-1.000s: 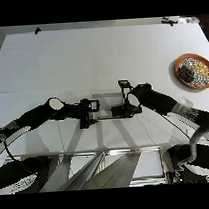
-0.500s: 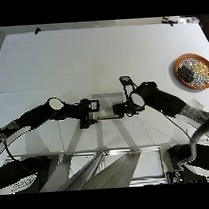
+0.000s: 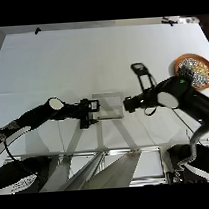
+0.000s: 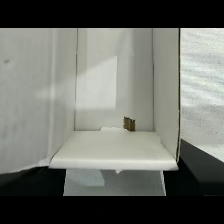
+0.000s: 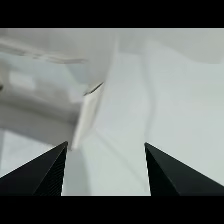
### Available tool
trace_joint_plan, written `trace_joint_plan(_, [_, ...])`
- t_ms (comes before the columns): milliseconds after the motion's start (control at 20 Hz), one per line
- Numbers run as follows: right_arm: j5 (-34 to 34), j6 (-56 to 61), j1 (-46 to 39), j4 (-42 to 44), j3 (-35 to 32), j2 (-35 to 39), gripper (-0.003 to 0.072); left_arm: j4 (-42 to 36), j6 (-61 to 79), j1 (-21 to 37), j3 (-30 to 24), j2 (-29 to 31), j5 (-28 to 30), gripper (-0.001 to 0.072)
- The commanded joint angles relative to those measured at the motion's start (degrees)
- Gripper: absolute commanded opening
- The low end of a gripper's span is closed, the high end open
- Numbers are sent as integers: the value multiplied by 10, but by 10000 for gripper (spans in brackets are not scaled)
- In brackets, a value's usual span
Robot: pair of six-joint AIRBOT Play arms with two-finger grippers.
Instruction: Fold the box and place the chain.
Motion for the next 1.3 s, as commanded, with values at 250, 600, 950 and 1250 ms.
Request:
trace_joint_plan(250, [-172,-154,-492,-63,0,-12,466,0,0,0,0,0,0,273])
trace_joint_plan(600, [-284,-254,-646,0,0,-195,466,0,0,0,0,0,0,273])
trace_joint_plan(950, [-377,-259,-636,62,2,-264,466,0,0,0,0,0,0,273])
trace_joint_plan(1250, [-409,-283,-583,64,10,-268,450,0,0,0,0,0,0,273])
